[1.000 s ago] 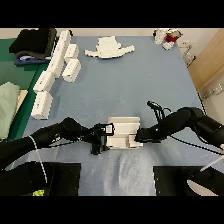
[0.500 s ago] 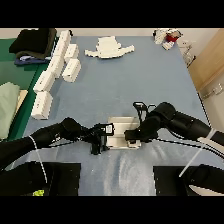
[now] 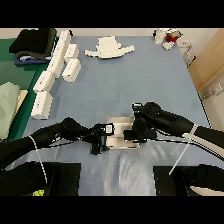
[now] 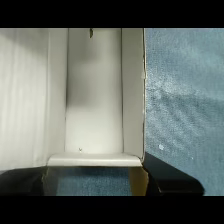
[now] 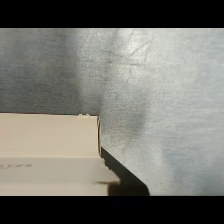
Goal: Fold the box.
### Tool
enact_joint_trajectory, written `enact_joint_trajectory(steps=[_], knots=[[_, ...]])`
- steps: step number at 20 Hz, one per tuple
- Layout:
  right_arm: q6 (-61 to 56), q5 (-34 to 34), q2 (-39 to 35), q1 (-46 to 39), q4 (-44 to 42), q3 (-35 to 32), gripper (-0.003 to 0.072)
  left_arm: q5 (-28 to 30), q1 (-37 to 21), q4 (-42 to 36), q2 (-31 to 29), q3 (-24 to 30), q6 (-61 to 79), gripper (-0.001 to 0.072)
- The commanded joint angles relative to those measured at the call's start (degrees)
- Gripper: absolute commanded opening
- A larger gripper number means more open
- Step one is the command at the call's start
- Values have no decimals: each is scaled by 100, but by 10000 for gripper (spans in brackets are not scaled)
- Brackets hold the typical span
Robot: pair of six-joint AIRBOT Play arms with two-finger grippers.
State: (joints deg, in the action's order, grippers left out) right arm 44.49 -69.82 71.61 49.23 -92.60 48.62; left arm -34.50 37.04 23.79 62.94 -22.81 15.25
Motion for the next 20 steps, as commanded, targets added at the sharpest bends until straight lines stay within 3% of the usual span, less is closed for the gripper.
enact_joint_trajectory(steps=[1,4,6,7,14,17,18,19,20], knots=[[-70,-125,35,20,90,17,3,0,2,0,-4,-4,15,471],[-68,-125,33,17,131,31,16,0,2,0,-4,-4,15,471],[-66,-278,28,17,127,138,411,0,2,0,-4,-4,15,471],[-61,-468,7,17,140,234,460,0,2,0,-4,-4,15,471],[-48,-1558,-883,2,826,868,452,0,2,0,-4,-4,15,470],[0,-2041,-1285,-468,1523,839,260,0,2,0,-4,-4,15,471],[280,-1998,-1298,-852,1547,809,231,-2,2,0,-4,-4,15,471],[568,-1838,-1261,-1270,1471,754,108,0,2,0,-4,-4,15,471],[922,-1576,-1178,-1707,1259,671,66,-2,2,0,-4,-4,15,471]])
